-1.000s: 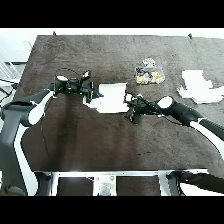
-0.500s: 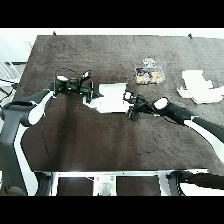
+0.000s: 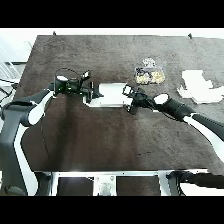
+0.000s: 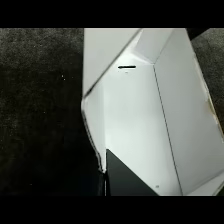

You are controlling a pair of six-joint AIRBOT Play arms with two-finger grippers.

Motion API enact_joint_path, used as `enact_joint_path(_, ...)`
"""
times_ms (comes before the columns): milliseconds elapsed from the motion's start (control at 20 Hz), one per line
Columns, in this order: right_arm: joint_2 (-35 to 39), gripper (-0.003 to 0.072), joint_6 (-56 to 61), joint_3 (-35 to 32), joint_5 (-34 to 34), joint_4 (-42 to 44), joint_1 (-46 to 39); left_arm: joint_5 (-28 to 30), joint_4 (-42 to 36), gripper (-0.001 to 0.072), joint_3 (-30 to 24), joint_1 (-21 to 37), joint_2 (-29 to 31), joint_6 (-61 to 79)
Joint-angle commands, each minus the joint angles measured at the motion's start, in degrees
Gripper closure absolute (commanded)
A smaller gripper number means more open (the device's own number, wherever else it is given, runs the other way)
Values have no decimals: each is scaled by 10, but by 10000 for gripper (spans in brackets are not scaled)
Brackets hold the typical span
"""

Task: Fold the box and place the chain.

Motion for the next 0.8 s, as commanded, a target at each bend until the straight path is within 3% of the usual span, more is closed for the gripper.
enact_joint_path(0,-3,70,-31,24,-1,-3,0,0,0,692,0,0,0,0)
enact_joint_path(200,-39,70,-46,50,63,-2,-18,0,0,692,0,0,0,0)
enact_joint_path(750,-61,70,-106,80,124,43,-59,0,0,692,0,0,0,0)
